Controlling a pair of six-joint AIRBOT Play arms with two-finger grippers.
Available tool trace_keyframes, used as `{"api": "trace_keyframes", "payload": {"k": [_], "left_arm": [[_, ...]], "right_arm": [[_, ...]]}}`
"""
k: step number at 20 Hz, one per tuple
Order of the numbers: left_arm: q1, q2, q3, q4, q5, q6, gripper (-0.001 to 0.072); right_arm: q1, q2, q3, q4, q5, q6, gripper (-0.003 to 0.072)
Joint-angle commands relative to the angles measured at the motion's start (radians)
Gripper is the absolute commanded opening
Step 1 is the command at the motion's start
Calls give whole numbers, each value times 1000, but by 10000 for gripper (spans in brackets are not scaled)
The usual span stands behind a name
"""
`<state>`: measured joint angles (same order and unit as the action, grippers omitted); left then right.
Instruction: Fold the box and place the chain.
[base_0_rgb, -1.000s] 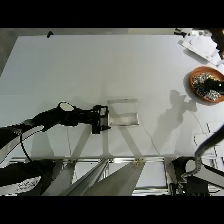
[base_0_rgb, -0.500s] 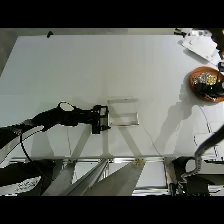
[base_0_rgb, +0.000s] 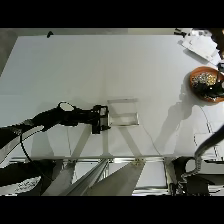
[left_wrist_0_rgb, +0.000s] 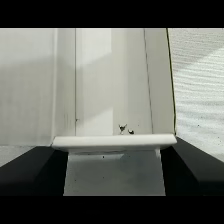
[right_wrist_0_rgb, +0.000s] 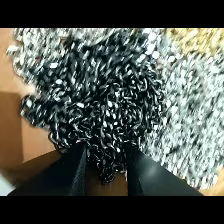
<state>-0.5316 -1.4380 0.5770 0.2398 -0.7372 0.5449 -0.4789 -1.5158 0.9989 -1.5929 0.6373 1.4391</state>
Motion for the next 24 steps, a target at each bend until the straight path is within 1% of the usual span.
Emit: {"api": "trace_keyframes", "payload": {"k": [1,8,10,11,13,17,23,24], "left_arm": [[0,0,0,0,0,0,456],[0,1,0,0,0,0,456],[0,0,0,0,0,0,456],[0,1,0,0,0,0,456],[0,1,0,0,0,0,456],[0,1,0,0,0,0,456],[0,1,0,0,0,0,456],[0,1,0,0,0,0,456]], "right_arm": [[0,55,2,0,5,0,16],[0,243,2,43,73,-1,16],[0,245,2,44,69,-12,18],[0,227,2,45,67,-38,71],[0,176,2,45,35,-64,360],[0,65,2,45,6,-64,370],[0,-38,2,45,14,-65,361],[0,-48,2,45,23,-65,301]]}}
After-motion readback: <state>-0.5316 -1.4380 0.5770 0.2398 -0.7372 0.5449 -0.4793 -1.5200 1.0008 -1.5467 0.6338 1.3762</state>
